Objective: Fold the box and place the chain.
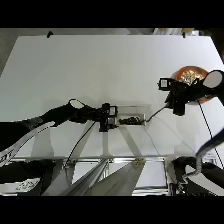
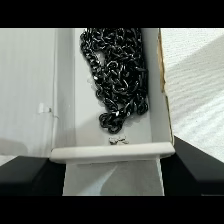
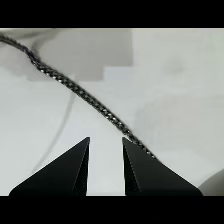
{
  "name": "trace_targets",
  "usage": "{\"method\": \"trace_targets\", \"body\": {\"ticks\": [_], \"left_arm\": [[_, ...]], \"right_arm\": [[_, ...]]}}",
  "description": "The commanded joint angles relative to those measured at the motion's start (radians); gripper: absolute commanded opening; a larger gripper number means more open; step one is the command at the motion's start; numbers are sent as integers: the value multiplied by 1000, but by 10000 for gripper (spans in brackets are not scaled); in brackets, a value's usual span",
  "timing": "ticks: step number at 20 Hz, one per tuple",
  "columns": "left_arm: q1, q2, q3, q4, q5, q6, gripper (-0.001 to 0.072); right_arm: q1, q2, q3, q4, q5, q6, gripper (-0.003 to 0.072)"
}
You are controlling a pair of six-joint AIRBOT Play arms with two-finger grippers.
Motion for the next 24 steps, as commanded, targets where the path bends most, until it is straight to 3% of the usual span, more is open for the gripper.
{"method": "trace_targets", "body": {"ticks": [1, 7, 16, 17, 18, 19, 24], "left_arm": [[0, 0, 0, 0, 0, 0, 68], [0, 0, 0, 0, 0, 0, 68], [0, 0, 0, 0, 0, 0, 68], [0, 0, 0, 0, 0, 0, 68], [0, 0, 0, 0, 0, 0, 68], [0, 0, 0, 0, 0, 0, 68], [0, 0, 0, 0, 0, 0, 68]], "right_arm": [[10, -102, 3, -63, -55, -32, 240], [75, -237, 2, -179, -109, -32, 237], [78, -286, 2, -188, -187, -32, 215], [78, -293, 2, -188, -175, -32, 161], [78, -297, 1, -188, -157, -32, 52], [78, -297, 1, -189, -137, -32, 20], [78, -209, 1, -198, -52, -32, 19]]}}
